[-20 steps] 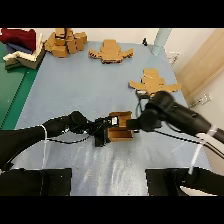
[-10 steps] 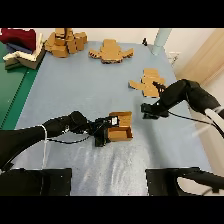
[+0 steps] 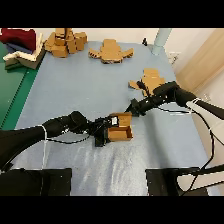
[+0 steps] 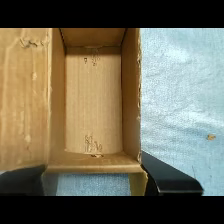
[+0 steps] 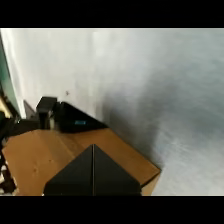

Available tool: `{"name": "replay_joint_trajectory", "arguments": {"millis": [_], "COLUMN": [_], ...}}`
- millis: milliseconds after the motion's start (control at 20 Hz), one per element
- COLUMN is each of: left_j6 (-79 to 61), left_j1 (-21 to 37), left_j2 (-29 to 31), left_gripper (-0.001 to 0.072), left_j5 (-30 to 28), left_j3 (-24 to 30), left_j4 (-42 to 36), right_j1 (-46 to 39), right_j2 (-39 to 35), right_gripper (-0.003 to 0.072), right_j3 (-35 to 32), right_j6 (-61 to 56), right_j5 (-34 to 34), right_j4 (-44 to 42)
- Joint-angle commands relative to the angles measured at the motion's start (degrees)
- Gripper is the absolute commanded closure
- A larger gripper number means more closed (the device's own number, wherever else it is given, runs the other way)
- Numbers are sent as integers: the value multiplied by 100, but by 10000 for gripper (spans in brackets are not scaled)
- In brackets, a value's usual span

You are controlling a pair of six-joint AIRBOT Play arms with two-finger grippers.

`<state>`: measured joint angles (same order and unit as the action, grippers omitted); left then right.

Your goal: Fold the box.

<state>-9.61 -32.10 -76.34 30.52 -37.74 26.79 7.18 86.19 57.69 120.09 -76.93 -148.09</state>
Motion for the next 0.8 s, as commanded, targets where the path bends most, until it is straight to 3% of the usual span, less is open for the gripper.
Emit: {"name": "replay_joint_trajectory", "arguments": {"millis": [0, 250, 400, 750], "left_j6": [-2, -2, -2, -2], "left_j1": [2, 4, 2, 2], "left_j2": [0, 0, 0, 0], "left_gripper": [235, 236, 235, 235], "left_j5": [0, 0, 0, -2], "left_j3": [-4, -4, -4, -4], "left_j4": [0, 0, 0, 0], "right_j1": [328, 737, 1016, 1858], "right_j2": [-48, -1086, -1696, -2603], "right_gripper": [684, 684, 684, 684], "right_j3": [-20, -697, -1191, -1764], "right_j6": [772, 1414, 1569, 1615], "right_j5": [-492, 214, 1036, 2238], "right_j4": [-37, 46, 382, 1523]}}
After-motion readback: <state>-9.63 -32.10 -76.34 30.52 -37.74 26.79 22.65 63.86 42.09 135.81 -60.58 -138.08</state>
